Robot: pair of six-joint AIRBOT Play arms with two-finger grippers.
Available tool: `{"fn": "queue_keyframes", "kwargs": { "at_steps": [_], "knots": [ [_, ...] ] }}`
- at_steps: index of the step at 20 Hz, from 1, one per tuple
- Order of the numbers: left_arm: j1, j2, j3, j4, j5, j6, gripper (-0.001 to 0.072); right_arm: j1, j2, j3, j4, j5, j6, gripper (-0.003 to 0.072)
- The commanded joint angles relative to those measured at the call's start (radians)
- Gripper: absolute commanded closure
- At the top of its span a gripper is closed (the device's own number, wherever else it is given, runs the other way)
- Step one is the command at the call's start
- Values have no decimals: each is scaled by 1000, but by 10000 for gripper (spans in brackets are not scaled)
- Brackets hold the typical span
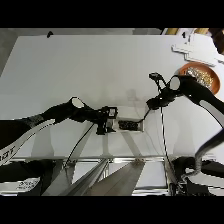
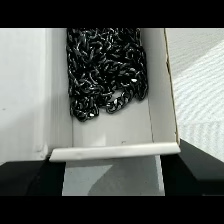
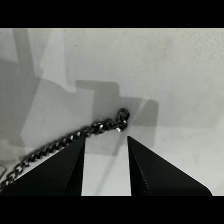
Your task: Fold the box and place the chain.
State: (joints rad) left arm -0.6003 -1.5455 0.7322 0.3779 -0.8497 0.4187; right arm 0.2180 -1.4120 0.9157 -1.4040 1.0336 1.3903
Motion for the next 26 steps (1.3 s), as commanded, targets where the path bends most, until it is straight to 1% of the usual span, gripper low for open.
{"fn": "queue_keyframes", "kwargs": {
  "at_steps": [1,2,5,6,8,10,13,16,19,21,24,26],
  "knots": [
    [0,1,0,0,0,0,503,1,-6,-3,-7,-23,32,419],
    [0,1,0,0,0,0,503,1,-10,-3,-7,-24,37,453],
    [0,1,0,0,0,0,503,1,-31,-4,-7,-29,50,454],
    [0,1,0,0,0,0,503,1,-39,-3,-7,-31,50,474],
    [0,1,0,0,0,0,503,1,-36,-3,-10,-32,49,648],
    [0,1,0,0,0,0,503,1,-15,-3,-32,-28,49,675],
    [0,1,0,0,-1,0,503,1,73,-3,-76,6,47,676],
    [0,1,0,0,0,0,503,1,221,-3,-76,84,42,676],
    [0,1,0,0,0,0,503,1,387,-4,-41,165,41,676],
    [0,1,0,0,0,0,503,1,495,-4,32,208,14,675],
    [0,1,0,0,0,0,503,1,626,-4,239,272,-57,675],
    [0,1,0,0,0,0,503,1,676,-4,355,286,-102,675]
  ]
}}
